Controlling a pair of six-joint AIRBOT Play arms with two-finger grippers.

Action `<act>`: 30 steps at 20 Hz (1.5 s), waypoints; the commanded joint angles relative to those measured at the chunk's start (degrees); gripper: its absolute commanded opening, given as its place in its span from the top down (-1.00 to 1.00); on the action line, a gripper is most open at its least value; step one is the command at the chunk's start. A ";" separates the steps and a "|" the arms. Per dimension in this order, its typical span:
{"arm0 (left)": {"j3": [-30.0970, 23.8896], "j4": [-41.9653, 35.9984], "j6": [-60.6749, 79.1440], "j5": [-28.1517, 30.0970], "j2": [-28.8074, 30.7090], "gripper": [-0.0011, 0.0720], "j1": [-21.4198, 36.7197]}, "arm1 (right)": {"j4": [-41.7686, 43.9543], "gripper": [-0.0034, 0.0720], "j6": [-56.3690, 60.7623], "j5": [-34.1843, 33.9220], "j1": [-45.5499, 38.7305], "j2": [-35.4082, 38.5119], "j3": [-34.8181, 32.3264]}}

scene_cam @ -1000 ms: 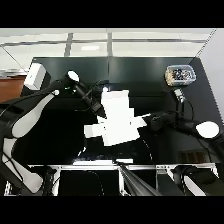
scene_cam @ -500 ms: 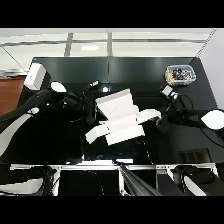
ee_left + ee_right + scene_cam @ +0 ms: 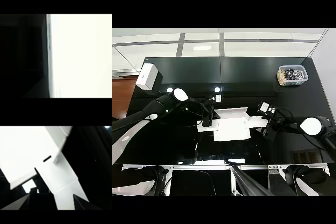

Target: Fold the box and place the chain.

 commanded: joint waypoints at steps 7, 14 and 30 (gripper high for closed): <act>0.15 1.64 0.94 2.95 -1.42 0.90 -1.33 | 5.14 -0.97 -8.48 -5.49 6.40 -7.06 -2.23; 0.15 1.49 0.94 1.42 -1.42 0.90 -1.33 | 8.02 -0.97 -24.70 -4.98 6.67 -11.91 -2.23; 0.13 1.49 0.94 0.20 -1.44 0.90 -1.33 | 15.87 -0.96 -35.85 -7.26 6.12 -14.05 -2.19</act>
